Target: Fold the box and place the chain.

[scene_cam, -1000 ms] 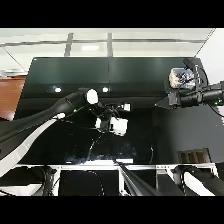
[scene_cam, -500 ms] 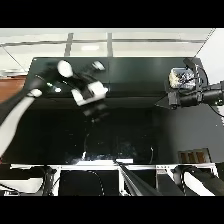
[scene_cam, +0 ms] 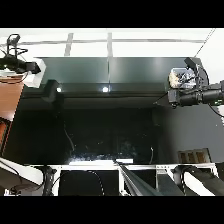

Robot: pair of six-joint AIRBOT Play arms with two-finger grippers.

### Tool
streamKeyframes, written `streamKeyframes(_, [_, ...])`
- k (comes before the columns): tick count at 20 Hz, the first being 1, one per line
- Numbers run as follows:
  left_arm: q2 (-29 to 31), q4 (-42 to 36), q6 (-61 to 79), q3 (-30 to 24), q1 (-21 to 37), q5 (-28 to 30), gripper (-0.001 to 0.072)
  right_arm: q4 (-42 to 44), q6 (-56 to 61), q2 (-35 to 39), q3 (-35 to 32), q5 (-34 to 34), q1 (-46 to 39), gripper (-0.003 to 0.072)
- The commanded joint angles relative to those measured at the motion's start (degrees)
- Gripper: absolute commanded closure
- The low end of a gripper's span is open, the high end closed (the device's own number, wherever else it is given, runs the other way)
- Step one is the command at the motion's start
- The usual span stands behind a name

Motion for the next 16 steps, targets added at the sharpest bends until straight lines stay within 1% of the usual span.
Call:
streamKeyframes(1, [-9.64,-0.2,-0.11,11.19,2.78,-5.77,0.0415,0.26,1.62,0.02,0.04,-0.2,0.42,0.0674])
streamKeyframes(2, [-11.45,-0.24,-0.11,12.81,2.4,-6.25,0.0415,0.24,2.25,0.02,0.04,-0.26,0.85,0.0674])
streamKeyframes(4, [-13.11,-0.02,-0.24,13.97,1.79,-6.16,0.0402,0.2,2.49,0.02,0.04,-0.24,1.97,0.0673])
streamKeyframes(5, [-13.0,0.28,-0.94,14.4,1.36,-7.28,0.0188,0.2,2.47,0.02,0.04,-0.33,2.51,0.0674])
streamKeyframes(6, [-12.87,0.83,-2.16,15.98,0.81,-9.42,-0.0004,0.13,2.45,0.02,0.04,-0.5,2.97,0.0674])
streamKeyframes(8, [-11.89,1.25,-5.42,21.29,0.13,-17.16,-0.0005,-0.04,2.43,0.02,0.04,-0.55,3.48,0.0674])
streamKeyframes(9, [-10.51,1.11,-7.41,22.58,-0.11,-20.7,-0.0005,-0.28,2.4,0.02,0.04,-0.68,3.56,0.0674])
streamKeyframes(10, [-8.02,1.11,-9.44,22.32,-0.17,-23.93,-0.0002,-0.87,2.38,0.02,0.04,-0.85,3.56,0.0674])
streamKeyframes(11, [-5.44,1.11,-11.76,21.77,-0.15,-26.88,0.0018,-1.88,2.38,0.02,0.04,-0.98,3.56,0.0674])
streamKeyframes(12, [-2.47,1.14,-14.08,20.76,-0.04,-30.14,0.009,-3.37,2.38,0.02,0.04,-0.98,3.56,0.0674])
streamKeyframes(13, [0.37,1.29,-15.15,19.67,0.11,-33.44,0.0258,-5.14,2.38,0.02,0.04,-0.9,3.56,0.0674])
streamKeyframes(14, [3.43,1.27,-15.13,18.1,0.31,-37.44,0.0557,-6.84,2.38,0.04,0.04,-0.85,3.58,0.0674])
streamKeyframes(15, [6.38,1.38,-14.86,16.22,0.31,-40.74,0.0685,-8.28,2.38,0.04,0.04,-0.87,3.58,0.0674])
streamKeyframes(16, [9.53,1.01,-14.88,13.7,0.24,-42.64,0.0686,-9.38,2.38,0.02,0.04,-1.14,3.58,0.0674])
